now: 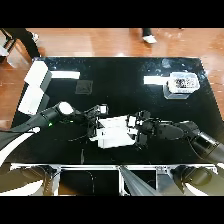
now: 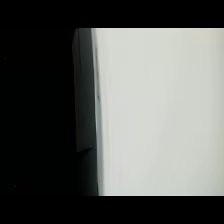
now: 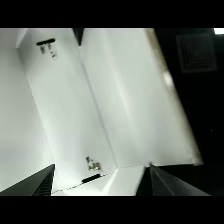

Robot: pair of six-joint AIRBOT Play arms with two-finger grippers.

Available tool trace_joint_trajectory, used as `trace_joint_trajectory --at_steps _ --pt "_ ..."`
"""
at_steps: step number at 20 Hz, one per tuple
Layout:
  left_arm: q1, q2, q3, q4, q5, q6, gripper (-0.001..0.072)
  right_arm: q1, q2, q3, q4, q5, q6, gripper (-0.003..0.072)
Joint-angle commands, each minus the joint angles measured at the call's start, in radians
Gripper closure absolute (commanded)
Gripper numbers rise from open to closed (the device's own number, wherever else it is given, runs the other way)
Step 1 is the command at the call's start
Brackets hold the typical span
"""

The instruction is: Fold the box and place the chain.

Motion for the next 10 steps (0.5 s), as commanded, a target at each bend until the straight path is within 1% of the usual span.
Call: trace_joint_trajectory --at_steps 1,2,4,5,7,8,9,10 --pt "0.0 0.0 0.001 0.0 -0.002 0.0 0.0686 -0.034 -0.001 0.01 0.048 -0.006 0.005 -0.0012" --pt "0.0 0.0 0.001 0.0 -0.002 0.0 0.0685 -0.053 -0.003 0.01 0.066 -0.016 0.005 -0.0011" --pt "0.0 0.0 0.001 0.0 -0.001 0.0 0.0686 -0.083 -0.02 0.013 0.114 -0.077 -0.023 -0.0011" --pt "0.0 0.0 0.001 0.0 -0.001 0.0 0.0686 -0.085 -0.021 0.013 0.1 -0.1 -0.033 -0.0012" --pt "0.0 0.0 0.001 0.0 -0.001 0.0 0.0686 -0.103 -0.017 0.028 -0.011 -0.136 -0.026 -0.0012" --pt "0.0 0.0 0.002 0.0 -0.001 0.0 0.0685 -0.113 -0.017 0.037 -0.099 -0.173 -0.002 -0.0012" --pt "0.0 -0.001 0.004 0.0 -0.001 0.0 0.0686 -0.12 -0.017 0.038 -0.19 -0.212 0.059 -0.0012" --pt "0.0 -0.001 0.007 0.0 -0.001 0.0 0.0685 -0.126 -0.018 0.038 -0.249 -0.261 0.137 -0.0012"
